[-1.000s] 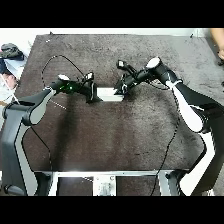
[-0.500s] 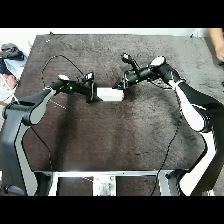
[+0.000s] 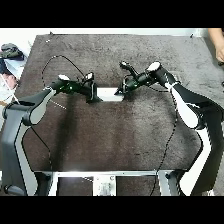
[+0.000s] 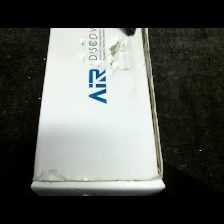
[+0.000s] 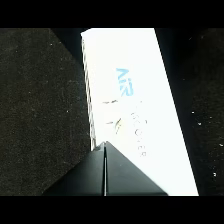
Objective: Fold the box and place the chain.
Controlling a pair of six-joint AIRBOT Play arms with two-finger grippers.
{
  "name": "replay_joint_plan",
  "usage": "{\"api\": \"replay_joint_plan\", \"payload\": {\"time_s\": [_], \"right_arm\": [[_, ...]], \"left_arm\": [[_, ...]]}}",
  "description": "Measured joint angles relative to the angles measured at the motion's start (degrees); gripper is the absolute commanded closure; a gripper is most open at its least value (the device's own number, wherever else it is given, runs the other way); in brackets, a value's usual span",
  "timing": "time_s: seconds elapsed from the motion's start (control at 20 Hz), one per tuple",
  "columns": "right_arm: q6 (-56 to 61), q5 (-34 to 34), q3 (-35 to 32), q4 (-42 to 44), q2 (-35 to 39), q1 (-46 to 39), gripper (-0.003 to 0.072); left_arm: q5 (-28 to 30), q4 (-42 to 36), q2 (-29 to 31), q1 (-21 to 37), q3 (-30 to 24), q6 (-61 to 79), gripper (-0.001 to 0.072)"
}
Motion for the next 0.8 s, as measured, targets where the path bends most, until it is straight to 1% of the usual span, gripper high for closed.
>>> {"api": "replay_joint_plan", "payload": {"time_s": [0.2,0.4,0.55,0.7,0.8], "right_arm": [[0.3,0.1,0.1,-0.5,-0.2,0.0,0.0676],[0.4,0.8,-0.1,1.6,1.7,0.1,0.0677],[0.8,0.2,0.0,6.3,5.5,0.1,0.0678],[3.5,-1.0,-0.2,8.6,10.4,0.0,0.0678],[5.5,-2.4,-1.7,8.7,14.3,0.0,0.0678]], "left_arm": [[0.0,0.0,0.0,0.0,0.0,0.0,0.0195],[0.0,0.0,0.0,0.0,0.0,-0.4,0.0195],[0.0,0.0,0.0,0.0,0.0,-0.4,0.0195],[0.0,0.0,0.0,0.0,0.0,-0.3,0.0195],[0.0,0.0,0.0,0.0,0.0,-0.2,0.0195]]}}
